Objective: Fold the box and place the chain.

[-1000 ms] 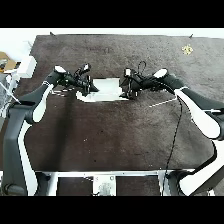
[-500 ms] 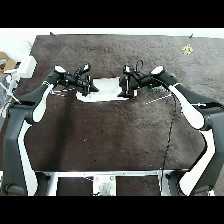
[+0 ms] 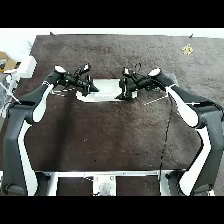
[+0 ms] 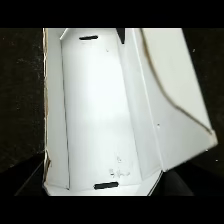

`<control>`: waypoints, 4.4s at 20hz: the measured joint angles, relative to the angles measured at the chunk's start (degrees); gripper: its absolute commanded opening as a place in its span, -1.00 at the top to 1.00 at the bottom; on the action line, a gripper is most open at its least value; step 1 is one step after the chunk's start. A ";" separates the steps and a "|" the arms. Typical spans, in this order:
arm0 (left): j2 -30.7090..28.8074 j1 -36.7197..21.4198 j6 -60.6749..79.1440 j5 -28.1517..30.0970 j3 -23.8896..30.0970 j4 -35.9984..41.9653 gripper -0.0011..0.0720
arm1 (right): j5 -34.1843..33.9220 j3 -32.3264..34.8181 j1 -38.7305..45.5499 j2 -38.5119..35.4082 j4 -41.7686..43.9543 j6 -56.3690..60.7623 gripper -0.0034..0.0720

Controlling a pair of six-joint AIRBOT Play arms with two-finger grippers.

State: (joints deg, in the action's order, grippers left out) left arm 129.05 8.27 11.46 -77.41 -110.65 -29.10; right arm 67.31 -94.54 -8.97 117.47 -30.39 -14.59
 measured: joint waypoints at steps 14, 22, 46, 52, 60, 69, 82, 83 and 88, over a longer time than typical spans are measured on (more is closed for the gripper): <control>0.00 0.02 0.00 0.04 0.00 -0.02 0.94 | 1.64 -2.40 -0.44 4.50 2.12 -3.23 -0.85; 0.00 0.02 0.00 0.02 0.00 -0.02 0.94 | 3.58 -4.22 -0.44 6.10 2.36 -2.32 -0.78; 0.00 0.00 0.00 0.04 0.00 0.00 0.94 | 1.29 -4.37 -0.33 6.91 1.01 -2.40 -0.30; 0.00 0.00 0.00 0.09 0.00 -0.02 0.94 | 1.03 -4.37 -0.33 6.91 1.01 -2.38 -0.30; 0.00 0.00 -0.02 0.11 0.00 0.00 0.94 | 0.90 -4.37 -0.33 6.91 1.01 -2.36 -0.30; 0.00 0.00 -0.02 0.04 0.00 0.00 0.37 | 0.79 -4.35 -0.33 6.91 1.03 -2.34 -0.30; -3.37 -4.68 -5.53 -8.50 -0.02 2.40 0.02 | 0.68 -4.37 -0.39 6.97 1.11 -2.32 -0.30; -4.11 -5.60 -7.04 -10.03 -0.02 3.28 0.02 | 0.74 -4.37 -0.39 6.97 1.11 -2.32 -0.30; -5.99 -7.13 -16.06 -20.17 -0.04 10.82 0.33 | 0.81 -4.37 -0.39 6.97 1.07 -2.32 -0.30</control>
State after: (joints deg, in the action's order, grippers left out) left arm 123.07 1.15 -4.60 -97.58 -110.69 -18.28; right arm 68.12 -98.91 -9.37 124.44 -29.32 -16.91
